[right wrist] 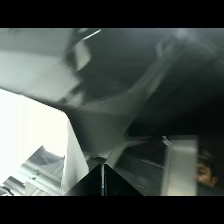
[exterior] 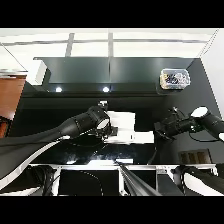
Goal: Fold the box and place the chain.
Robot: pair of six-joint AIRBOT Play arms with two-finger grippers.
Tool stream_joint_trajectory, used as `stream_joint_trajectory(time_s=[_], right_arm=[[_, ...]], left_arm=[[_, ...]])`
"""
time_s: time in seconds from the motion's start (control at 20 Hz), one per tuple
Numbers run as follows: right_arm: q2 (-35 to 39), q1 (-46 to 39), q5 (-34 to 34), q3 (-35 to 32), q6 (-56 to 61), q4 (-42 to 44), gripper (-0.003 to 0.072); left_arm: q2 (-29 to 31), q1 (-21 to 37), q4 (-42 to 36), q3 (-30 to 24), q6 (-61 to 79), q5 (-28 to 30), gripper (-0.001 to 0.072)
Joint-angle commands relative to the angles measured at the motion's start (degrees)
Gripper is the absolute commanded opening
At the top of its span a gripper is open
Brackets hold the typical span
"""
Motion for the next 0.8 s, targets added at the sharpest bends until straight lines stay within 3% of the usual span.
stream_joint_trajectory(time_s=[0.0, 0.15, 0.4, 0.45, 0.5, 0.55, 0.75], right_arm=[[-0.68, 5.53, -3.19, -0.28, -1.92, 3.52, 0.0016], [-0.68, 8.79, -5.09, -0.24, -3.17, 5.27, 0.0017], [-0.68, 8.94, 4.15, 1.49, -20.70, 16.55, 0.0019], [-0.66, 8.96, 4.79, 1.95, -20.65, 17.18, 0.0140], [-0.66, 8.96, 5.11, 2.19, -20.65, 17.31, 0.0465], [-0.66, 8.96, 5.09, 2.27, -20.63, 17.29, 0.0565], [-0.66, 9.51, 4.46, 2.27, -19.56, 17.29, 0.0561]], left_arm=[[-0.04, -0.02, 0.00, 0.04, 0.09, 0.02, 0.0026], [-0.04, -0.02, 0.00, 0.04, 0.09, 0.00, 0.0026], [-0.04, -0.02, 0.00, 0.04, 0.09, -0.15, 0.0026], [-0.04, -0.02, -0.02, 0.04, 0.09, -0.15, 0.0026], [-0.04, -0.02, -0.02, 0.04, 0.09, -0.15, 0.0026], [-0.04, -0.02, -0.02, 0.04, 0.09, -0.15, 0.0026], [-0.04, -0.02, -0.04, 0.04, 0.09, -0.17, 0.0026]])
